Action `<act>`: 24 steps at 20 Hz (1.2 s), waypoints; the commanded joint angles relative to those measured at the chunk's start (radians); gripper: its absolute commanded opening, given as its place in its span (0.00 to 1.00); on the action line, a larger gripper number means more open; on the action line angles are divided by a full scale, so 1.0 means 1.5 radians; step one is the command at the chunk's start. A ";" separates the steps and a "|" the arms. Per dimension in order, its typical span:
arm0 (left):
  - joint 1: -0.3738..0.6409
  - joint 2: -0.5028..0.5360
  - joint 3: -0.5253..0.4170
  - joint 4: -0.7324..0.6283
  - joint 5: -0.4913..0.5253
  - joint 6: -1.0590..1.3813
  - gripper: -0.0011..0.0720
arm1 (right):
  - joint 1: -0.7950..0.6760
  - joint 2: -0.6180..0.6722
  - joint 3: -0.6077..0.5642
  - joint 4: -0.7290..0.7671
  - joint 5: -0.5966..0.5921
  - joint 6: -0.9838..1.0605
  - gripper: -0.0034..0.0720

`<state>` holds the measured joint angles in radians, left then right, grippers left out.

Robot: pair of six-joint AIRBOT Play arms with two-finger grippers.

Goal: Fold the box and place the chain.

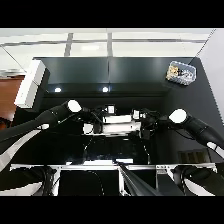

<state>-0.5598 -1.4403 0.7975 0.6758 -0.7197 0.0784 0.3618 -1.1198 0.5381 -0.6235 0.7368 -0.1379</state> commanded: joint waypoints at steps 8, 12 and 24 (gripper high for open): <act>-0.001 0.000 0.000 0.000 0.001 0.000 0.05 | -0.004 -0.064 0.001 0.033 0.020 -0.136 0.94; -0.001 0.000 0.000 0.000 0.001 0.000 0.05 | -0.004 -0.074 0.001 0.032 0.016 -0.136 0.94; -0.001 0.000 0.000 0.000 0.001 0.000 0.05 | -0.004 -0.088 0.001 0.053 -0.003 -0.134 0.94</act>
